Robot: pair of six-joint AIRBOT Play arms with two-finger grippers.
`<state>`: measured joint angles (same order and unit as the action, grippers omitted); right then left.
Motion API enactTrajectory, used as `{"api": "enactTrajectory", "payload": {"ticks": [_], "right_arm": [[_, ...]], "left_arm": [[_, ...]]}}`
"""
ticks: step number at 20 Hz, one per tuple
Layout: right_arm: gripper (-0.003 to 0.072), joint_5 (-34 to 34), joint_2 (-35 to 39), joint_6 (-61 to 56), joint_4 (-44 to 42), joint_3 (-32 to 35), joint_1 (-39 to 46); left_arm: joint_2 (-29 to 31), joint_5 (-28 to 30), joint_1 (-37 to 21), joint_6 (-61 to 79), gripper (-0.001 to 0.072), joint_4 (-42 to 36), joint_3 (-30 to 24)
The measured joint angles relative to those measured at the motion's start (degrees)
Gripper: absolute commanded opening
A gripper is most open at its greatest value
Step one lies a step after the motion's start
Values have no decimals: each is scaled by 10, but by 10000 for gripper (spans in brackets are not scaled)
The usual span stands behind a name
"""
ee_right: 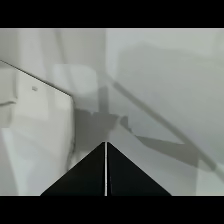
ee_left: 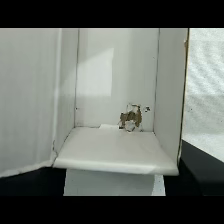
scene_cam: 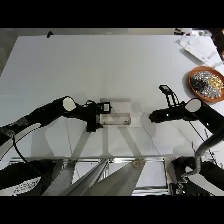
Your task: Fold the box and place the chain.
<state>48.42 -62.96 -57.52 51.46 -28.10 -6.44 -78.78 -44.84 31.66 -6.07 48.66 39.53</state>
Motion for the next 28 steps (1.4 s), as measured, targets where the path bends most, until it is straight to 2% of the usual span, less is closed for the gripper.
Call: {"api": "enactTrajectory", "payload": {"ticks": [4,13,14,16,20,23,26,28], "right_arm": [[6,-34,-11,45,-66,4,-29],[12,-39,-75,56,-120,5,-83],[40,-33,-75,63,-133,5,-87],[228,-28,-73,77,-155,4,-93],[233,-21,-51,91,-174,-7,-98],[348,-3,-40,90,-178,-17,-99],[351,24,-36,85,-177,-22,-99],[442,40,-35,82,-183,-23,-99]], "left_arm": [[0,0,0,0,292,0,0],[0,0,0,0,292,0,0],[0,0,0,0,292,0,0],[0,0,0,0,292,0,0],[0,0,0,0,292,0,0],[0,0,0,0,292,0,0],[0,0,0,1,292,2,0],[0,-1,0,2,292,2,0]]}}
